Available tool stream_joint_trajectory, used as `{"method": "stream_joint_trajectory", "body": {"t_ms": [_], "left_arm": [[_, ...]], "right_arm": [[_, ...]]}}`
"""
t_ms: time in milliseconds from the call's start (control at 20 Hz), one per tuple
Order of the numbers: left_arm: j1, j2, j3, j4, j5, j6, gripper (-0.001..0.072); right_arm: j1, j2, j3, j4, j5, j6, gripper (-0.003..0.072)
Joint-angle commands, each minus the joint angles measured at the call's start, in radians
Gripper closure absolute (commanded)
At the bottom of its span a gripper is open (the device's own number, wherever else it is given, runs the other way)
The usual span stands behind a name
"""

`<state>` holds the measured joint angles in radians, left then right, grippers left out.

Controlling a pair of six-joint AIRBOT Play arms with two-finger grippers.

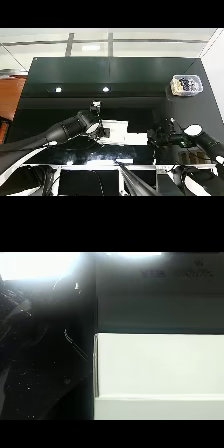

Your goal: Fold the box and place the chain.

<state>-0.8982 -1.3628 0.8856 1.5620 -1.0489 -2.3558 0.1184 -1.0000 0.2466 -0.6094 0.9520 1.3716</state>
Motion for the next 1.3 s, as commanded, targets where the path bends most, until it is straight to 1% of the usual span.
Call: {"method": "stream_joint_trajectory", "body": {"t_ms": [0, 100, 150, 200, 250, 300, 450, 600, 750, 900, 950, 1100, 1150, 1200, 1250], "left_arm": [[0.000, -0.001, 0.000, 0.001, 0.000, -0.001, 0.0679], [0.000, -0.001, 0.000, 0.001, 0.000, -0.001, 0.0679], [0.000, -0.001, 0.000, 0.001, -0.001, -0.001, 0.0679], [0.000, -0.001, 0.000, 0.001, -0.002, -0.001, 0.0679], [0.000, -0.001, 0.000, 0.001, -0.002, -0.001, 0.0679], [0.000, -0.001, 0.000, 0.001, -0.002, -0.001, 0.0679], [0.000, -0.001, 0.000, 0.001, -0.003, -0.001, 0.0678], [0.000, -0.001, 0.000, 0.001, -0.003, -0.001, 0.0679], [0.001, -0.001, 0.000, 0.002, -0.008, 0.005, 0.0679], [0.000, -0.001, 0.000, 0.001, -0.008, 0.018, 0.0679], [0.000, -0.001, 0.000, 0.001, -0.007, 0.018, 0.0679], [0.000, -0.001, 0.000, 0.001, -0.006, 0.018, 0.0679], [0.000, -0.001, 0.000, 0.001, -0.006, 0.018, 0.0679], [0.000, -0.001, 0.000, 0.001, -0.005, 0.018, 0.0679], [0.000, -0.001, 0.000, 0.001, -0.003, 0.018, 0.0679]], "right_arm": [[0.105, -0.014, -0.002, 0.100, -0.085, -0.039, 0.0664], [0.126, -0.014, -0.001, 0.123, -0.082, -0.055, 0.0663], [0.131, -0.014, -0.001, 0.132, -0.075, -0.068, 0.0577], [0.132, -0.014, 0.001, 0.140, -0.062, -0.078, 0.0288], [0.131, -0.014, 0.007, 0.140, -0.045, -0.094, 0.0122], [0.131, -0.014, 0.016, 0.140, -0.021, -0.123, 0.0077], [0.131, -0.013, 0.067, 0.140, 0.051, -0.166, 0.0077], [0.156, -0.014, 0.111, 0.145, 0.068, -0.163, 0.0077], [0.235, -0.014, 0.147, 0.143, 0.014, -0.109, 0.0088], [0.320, -0.014, 0.190, 0.131, -0.086, -0.056, 0.0088], [0.343, -0.014, 0.202, 0.105, -0.111, -0.011, 0.0088], [0.419, -0.014, 0.240, -0.108, -0.158, 0.211, 0.0088], [0.442, -0.014, 0.249, -0.154, -0.170, 0.262, 0.0089], [0.465, -0.015, 0.259, -0.185, -0.179, 0.303, 0.0100], [0.484, -0.021, 0.269, -0.203, -0.184, 0.327, 0.0128]]}}
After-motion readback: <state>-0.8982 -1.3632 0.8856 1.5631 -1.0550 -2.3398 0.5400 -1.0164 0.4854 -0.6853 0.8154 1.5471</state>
